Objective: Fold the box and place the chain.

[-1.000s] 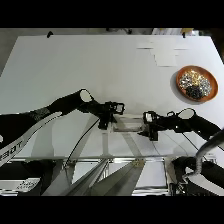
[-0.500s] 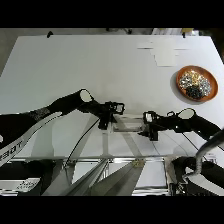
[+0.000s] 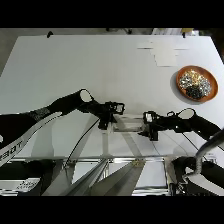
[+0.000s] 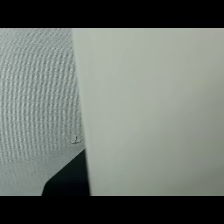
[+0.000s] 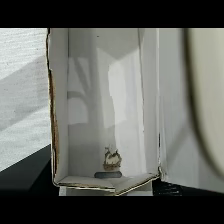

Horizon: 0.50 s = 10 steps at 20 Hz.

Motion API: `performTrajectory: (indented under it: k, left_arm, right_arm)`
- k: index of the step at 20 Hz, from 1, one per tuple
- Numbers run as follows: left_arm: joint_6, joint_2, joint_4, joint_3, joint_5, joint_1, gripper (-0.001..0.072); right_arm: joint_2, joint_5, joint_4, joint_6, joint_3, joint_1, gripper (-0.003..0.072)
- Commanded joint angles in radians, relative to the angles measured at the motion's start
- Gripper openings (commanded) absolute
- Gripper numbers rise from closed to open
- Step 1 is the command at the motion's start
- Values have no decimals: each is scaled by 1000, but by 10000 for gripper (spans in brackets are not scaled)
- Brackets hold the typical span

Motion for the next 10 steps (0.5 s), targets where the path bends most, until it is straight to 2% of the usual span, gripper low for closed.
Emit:
performTrajectory:
  k: [1,10]
  left_arm:
    - [0,1,0,1,0,1,10]
    - [0,1,-9,1,0,1,10]
  right_arm:
    - [0,1,0,0,0,0,409]
    - [0,1,0,0,0,0,409]
